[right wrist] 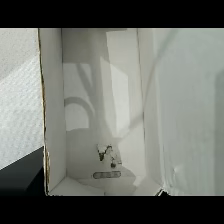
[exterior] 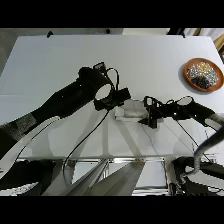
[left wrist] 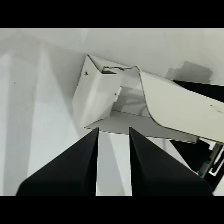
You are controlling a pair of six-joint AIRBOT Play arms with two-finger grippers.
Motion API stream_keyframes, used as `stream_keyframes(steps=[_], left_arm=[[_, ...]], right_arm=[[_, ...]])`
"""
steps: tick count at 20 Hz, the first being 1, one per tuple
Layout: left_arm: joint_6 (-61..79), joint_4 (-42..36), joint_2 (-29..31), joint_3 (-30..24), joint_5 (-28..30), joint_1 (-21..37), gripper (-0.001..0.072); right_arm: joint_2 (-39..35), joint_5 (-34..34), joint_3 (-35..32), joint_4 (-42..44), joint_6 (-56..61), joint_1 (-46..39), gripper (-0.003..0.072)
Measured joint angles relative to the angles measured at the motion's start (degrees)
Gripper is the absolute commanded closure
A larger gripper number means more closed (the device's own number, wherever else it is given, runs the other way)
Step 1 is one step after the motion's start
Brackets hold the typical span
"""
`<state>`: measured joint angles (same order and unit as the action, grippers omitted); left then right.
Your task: Fold the box and place the chain.
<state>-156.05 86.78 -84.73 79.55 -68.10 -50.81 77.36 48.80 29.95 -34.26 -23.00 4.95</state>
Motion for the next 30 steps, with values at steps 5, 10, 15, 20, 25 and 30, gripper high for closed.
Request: stream_keyframes(steps=[5,10,15,20,25,30], left_arm=[[0.02,-0.17,-2.97,0.00,-0.52,0.00,0.0095],[1.14,0.00,-5.70,0.00,-0.07,0.07,0.0242],[4.42,-1.75,-8.41,0.00,0.50,0.07,0.0235],[7.19,-3.91,-11.21,0.00,0.74,0.07,0.0235],[7.91,-4.48,-13.66,0.00,1.31,0.07,0.0307],[8.83,-4.42,-15.17,-0.02,0.79,0.00,0.0696]], right_arm=[[0.00,0.00,0.00,0.00,0.00,0.00,0.0235],[0.00,0.02,0.00,0.00,0.00,0.00,0.0235],[0.00,0.02,0.00,0.00,0.00,0.00,0.0235],[0.00,0.02,0.00,0.00,0.00,0.00,0.0235],[0.00,0.02,0.00,0.00,0.00,0.00,0.0235],[0.00,0.02,0.00,-0.13,-0.20,0.00,0.0235]])
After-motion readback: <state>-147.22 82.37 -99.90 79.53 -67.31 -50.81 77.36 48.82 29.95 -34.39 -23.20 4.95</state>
